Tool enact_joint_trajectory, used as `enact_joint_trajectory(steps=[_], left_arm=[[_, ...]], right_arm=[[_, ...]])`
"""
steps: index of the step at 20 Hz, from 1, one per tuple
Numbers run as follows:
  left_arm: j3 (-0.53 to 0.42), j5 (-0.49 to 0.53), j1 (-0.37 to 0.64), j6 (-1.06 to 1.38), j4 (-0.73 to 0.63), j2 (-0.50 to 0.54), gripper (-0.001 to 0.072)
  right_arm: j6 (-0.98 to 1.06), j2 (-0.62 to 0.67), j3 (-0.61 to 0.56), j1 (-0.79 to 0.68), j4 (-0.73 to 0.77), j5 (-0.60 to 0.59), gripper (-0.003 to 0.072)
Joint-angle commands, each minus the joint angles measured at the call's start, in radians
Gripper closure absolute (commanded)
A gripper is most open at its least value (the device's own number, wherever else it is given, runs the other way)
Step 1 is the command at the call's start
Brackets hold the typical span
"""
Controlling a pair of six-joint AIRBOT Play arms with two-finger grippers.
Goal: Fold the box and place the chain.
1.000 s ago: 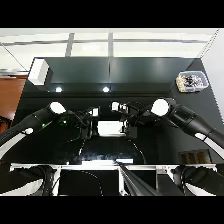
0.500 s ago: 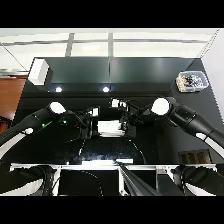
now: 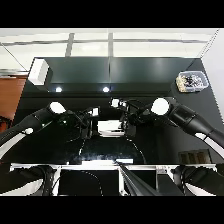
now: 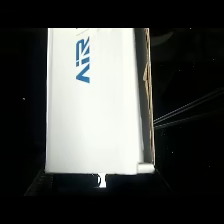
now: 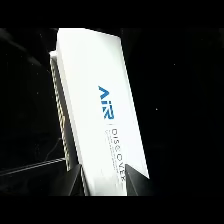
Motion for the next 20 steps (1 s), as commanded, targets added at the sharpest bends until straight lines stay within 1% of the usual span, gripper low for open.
enact_joint_trajectory(steps=[1,15,20], left_arm=[[0.000,0.000,0.000,0.001,0.001,-0.001,0.0308],[0.000,0.000,0.000,0.001,0.003,0.000,0.0307],[0.000,0.000,0.000,0.001,0.003,-0.001,0.0307]], right_arm=[[0.000,-0.001,0.001,0.001,-0.002,-0.008,0.0382],[0.003,-0.016,0.001,0.002,-0.011,-0.004,0.0380],[0.004,-0.016,0.001,0.002,-0.013,0.044,0.0380]])
